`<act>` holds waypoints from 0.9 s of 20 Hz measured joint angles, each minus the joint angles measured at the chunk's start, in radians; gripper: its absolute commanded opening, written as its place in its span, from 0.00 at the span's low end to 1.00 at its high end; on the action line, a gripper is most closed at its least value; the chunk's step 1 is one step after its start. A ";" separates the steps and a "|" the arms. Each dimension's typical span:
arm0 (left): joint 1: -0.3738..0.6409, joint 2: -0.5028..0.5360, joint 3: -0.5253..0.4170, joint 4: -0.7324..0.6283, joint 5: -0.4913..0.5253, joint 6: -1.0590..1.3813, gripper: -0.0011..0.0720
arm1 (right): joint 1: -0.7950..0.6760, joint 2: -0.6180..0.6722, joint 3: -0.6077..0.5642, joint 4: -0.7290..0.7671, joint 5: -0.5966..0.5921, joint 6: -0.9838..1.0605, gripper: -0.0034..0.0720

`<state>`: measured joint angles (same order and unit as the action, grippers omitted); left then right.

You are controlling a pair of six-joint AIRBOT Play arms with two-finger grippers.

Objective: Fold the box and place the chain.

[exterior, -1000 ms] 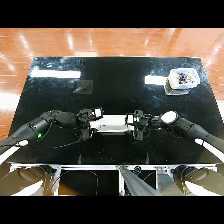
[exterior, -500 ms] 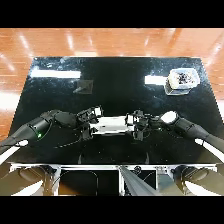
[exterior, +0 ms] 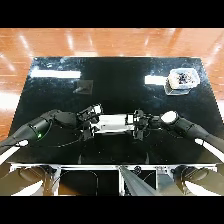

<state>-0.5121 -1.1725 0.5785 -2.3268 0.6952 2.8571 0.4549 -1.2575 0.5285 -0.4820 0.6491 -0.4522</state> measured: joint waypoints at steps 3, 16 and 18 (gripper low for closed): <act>0.000 0.000 0.000 -0.010 -0.011 0.000 0.60 | 0.000 0.000 0.000 0.000 0.001 0.000 0.78; -0.019 -0.027 0.007 -0.051 -0.027 -0.003 0.60 | 0.001 0.000 0.000 -0.005 0.002 -0.001 0.78; -0.020 -0.039 0.020 -0.055 -0.025 -0.003 0.60 | 0.001 0.000 0.000 -0.004 0.001 0.000 0.78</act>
<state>-0.5320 -1.2118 0.5983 -2.3814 0.6701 2.8544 0.4561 -1.2575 0.5285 -0.4862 0.6502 -0.4526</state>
